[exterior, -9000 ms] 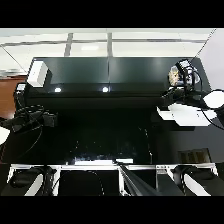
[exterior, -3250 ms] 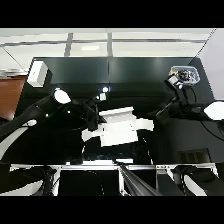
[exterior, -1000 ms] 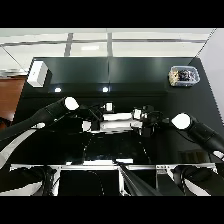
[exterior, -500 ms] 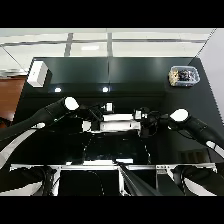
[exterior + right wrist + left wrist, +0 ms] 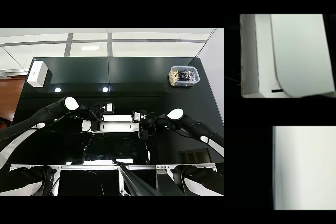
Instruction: Fold the box and place the chain.
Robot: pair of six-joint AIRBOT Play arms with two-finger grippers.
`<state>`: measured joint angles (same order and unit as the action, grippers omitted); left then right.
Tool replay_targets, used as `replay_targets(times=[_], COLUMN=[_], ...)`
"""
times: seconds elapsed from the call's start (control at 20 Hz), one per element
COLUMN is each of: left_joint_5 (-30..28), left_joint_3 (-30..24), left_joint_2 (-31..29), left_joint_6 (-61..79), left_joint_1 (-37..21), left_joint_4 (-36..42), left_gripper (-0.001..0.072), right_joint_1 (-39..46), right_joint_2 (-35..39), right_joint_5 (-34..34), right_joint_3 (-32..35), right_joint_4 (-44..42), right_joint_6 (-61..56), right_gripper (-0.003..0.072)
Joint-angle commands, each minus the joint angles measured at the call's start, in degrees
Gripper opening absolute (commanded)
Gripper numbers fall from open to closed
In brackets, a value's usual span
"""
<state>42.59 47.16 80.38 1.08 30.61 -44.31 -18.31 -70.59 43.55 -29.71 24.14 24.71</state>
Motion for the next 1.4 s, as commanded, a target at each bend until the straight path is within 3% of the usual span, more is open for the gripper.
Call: replay_targets(times=[0.0, 0.45, 1.35], left_joint_5=[-0.1, -0.1, 0.0], left_joint_3=[0.0, 0.0, 0.0], left_joint_2=[0.0, 0.0, 0.0], left_joint_6=[0.0, 0.0, 0.0], left_joint_1=[0.0, 0.0, 0.1], left_joint_4=[0.0, 0.0, 0.0], left_gripper=[0.0025, 0.0025, 0.0025], right_joint_1=[0.0, -3.1, -3.4], right_joint_2=[-0.7, -1.5, -2.2], right_joint_5=[-0.3, -2.9, -4.5], right_joint_3=[-0.5, -1.1, -1.8], right_joint_4=[0.2, 6.3, 7.3], right_joint_6=[-1.0, -6.2, -9.3], right_gripper=[0.0685, 0.0684, 0.0684])
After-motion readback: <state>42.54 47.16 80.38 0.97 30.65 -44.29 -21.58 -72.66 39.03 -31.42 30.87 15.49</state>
